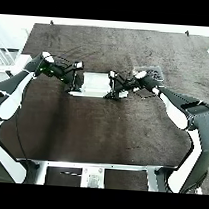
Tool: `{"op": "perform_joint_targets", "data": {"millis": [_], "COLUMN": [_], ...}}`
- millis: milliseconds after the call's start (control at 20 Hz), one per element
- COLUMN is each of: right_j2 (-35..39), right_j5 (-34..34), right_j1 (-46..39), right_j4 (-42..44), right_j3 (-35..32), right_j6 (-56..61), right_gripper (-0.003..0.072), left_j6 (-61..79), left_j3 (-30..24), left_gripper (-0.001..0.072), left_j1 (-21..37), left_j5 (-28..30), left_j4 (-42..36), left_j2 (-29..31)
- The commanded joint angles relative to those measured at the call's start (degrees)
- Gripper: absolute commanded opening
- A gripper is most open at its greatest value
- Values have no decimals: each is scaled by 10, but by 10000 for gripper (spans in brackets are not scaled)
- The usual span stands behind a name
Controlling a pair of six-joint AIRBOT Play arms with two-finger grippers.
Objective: Fold the box and place the chain.
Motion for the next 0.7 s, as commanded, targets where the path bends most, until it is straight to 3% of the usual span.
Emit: {"op": "perform_joint_targets", "data": {"millis": [0,650], "right_j2": [0,0], "right_j5": [0,0], "right_j1": [0,0], "right_j4": [0,0], "right_j3": [0,0], "right_j6": [0,0], "right_gripper": [589,589], "left_j6": [11,33], "left_j3": [0,0], "left_gripper": [270,250], "left_j1": [0,0], "left_j5": [5,-3], "left_j4": [-10,-58], "left_j2": [0,-1]}}
